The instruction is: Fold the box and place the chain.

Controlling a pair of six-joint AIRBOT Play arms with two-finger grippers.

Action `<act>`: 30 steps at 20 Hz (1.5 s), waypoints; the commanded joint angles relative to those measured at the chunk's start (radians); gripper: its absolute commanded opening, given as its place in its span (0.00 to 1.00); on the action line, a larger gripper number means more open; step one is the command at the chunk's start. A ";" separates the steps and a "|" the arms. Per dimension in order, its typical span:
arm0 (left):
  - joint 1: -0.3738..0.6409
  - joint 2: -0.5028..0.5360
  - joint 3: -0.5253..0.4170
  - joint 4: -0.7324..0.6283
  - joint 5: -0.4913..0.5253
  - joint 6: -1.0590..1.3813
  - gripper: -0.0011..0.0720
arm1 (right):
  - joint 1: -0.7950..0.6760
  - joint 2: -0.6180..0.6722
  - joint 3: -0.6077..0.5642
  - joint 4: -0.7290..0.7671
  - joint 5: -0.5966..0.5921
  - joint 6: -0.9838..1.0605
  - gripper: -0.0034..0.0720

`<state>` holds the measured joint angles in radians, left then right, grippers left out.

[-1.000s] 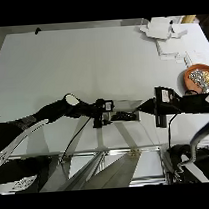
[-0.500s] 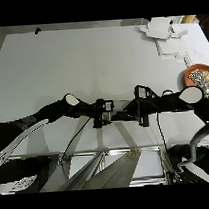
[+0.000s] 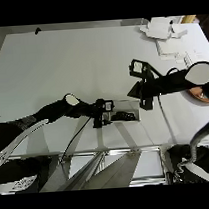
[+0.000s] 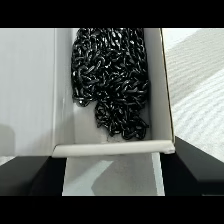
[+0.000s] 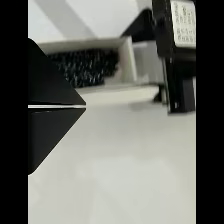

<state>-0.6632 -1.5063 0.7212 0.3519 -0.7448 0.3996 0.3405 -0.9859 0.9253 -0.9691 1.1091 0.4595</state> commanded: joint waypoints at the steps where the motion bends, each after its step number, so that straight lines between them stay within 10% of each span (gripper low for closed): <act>1: 0.001 0.000 0.000 0.000 0.000 0.000 0.36 | 0.001 -0.026 0.078 -0.100 -0.071 0.111 0.07; 15: 0.001 0.000 0.000 0.000 0.000 0.000 0.36 | 0.016 -0.213 0.036 -0.092 -0.002 0.194 0.31; 30: 0.001 0.000 0.000 0.000 0.000 0.000 0.36 | 0.148 0.018 -0.243 -0.096 -0.111 0.058 0.47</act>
<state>-0.6632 -1.5063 0.7212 0.3519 -0.7452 0.3996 0.4644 -0.9821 0.7067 -1.0668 1.0252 0.5419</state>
